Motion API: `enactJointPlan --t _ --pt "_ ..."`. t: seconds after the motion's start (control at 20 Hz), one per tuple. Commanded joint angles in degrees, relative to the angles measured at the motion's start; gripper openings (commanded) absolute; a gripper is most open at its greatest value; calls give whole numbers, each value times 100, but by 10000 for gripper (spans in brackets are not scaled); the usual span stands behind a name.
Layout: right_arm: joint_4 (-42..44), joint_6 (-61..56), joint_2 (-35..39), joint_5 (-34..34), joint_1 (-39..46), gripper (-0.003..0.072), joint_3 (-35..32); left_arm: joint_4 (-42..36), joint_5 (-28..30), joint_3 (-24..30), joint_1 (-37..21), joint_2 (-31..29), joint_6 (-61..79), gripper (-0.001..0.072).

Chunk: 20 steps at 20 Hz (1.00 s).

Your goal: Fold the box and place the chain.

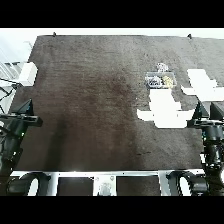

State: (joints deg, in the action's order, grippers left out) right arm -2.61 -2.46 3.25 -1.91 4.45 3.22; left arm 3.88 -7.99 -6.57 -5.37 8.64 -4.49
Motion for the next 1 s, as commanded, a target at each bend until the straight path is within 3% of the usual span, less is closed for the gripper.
enactJointPlan --t 0.0,0.4,0.5,0.7,0.8,0.95 --pt "0 -7 4 0 -2 437 0 0 2 2 2 -4 2 18" --pt "20 -90 -92 37 -2 425 275 0 0 2 2 -4 2 18" --pt "22 -92 -621 -74 7 426 540 0 4 2 2 -4 2 18" --pt "72 -96 -2837 -245 188 437 1515 0 2 2 2 -4 2 18" --pt "63 -321 -3998 450 761 438 2107 2 2 2 2 -4 2 18" --pt "-557 -1414 -5337 2702 2186 436 2855 2 2 2 2 -4 2 18"
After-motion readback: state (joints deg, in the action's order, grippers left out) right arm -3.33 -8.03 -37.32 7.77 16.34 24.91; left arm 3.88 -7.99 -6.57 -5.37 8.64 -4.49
